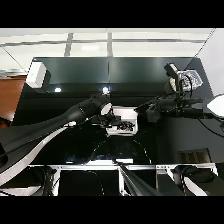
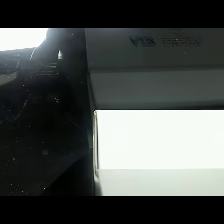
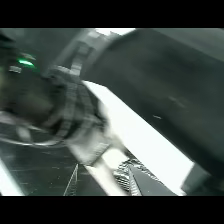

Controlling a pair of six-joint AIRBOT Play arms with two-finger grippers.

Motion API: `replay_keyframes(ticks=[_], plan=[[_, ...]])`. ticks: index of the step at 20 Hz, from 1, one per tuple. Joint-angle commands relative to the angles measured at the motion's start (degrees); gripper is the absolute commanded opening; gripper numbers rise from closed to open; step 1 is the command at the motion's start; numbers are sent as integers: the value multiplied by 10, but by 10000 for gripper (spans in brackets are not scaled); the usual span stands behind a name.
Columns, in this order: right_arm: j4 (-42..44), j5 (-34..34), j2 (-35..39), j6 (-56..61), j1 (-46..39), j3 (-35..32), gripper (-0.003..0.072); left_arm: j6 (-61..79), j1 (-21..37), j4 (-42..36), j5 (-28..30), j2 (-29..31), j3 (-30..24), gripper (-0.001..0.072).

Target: Fold the box and place the chain.

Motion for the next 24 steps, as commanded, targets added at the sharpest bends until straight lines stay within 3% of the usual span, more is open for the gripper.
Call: replay_keyframes(ticks=[1,5,12,13,14,15,16,18,21,24], plan=[[-90,18,3,22,-51,7,368,0,0,0,0,0,0,30],[-96,60,3,22,-133,9,367,-2,2,3,-1,3,0,31],[-101,71,3,22,-139,9,367,-50,5,34,-6,30,0,32],[-101,67,3,22,-139,9,367,-50,5,32,-6,30,0,78],[-101,62,3,22,-139,9,367,-48,5,33,-7,30,0,246],[-101,59,3,22,-139,9,367,-46,5,33,-14,30,3,512],[-101,57,3,22,-139,9,367,-26,6,40,-28,31,12,688],[-102,57,3,22,-139,9,367,25,6,87,-74,50,38,700],[-108,52,3,22,-139,9,367,77,14,219,-150,142,40,699],[-122,42,3,22,-139,9,367,78,89,290,-168,241,-30,698]])
